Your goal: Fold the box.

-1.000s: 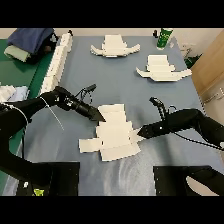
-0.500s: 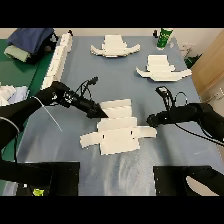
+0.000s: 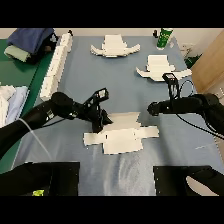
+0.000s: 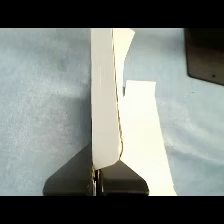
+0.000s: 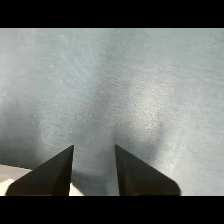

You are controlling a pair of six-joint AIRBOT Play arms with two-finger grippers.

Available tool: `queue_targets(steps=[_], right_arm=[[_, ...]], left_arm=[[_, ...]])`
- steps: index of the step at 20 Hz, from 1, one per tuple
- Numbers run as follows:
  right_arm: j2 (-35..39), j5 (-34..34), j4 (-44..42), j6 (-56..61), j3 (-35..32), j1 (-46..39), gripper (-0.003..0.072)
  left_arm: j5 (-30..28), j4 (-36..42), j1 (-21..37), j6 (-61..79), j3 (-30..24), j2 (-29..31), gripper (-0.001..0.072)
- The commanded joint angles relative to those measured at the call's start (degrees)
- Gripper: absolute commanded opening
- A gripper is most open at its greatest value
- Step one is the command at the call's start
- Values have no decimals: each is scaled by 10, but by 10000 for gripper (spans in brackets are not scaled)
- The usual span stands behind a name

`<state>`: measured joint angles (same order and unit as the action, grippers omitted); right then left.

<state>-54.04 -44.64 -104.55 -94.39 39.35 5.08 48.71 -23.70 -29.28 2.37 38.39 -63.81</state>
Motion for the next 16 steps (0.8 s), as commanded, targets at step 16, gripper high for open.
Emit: queue_targets(steps=[16], right_arm=[[0,-14,-63,21,3,1,405]], left_arm=[[11,45,12,180,-73,18,14]])
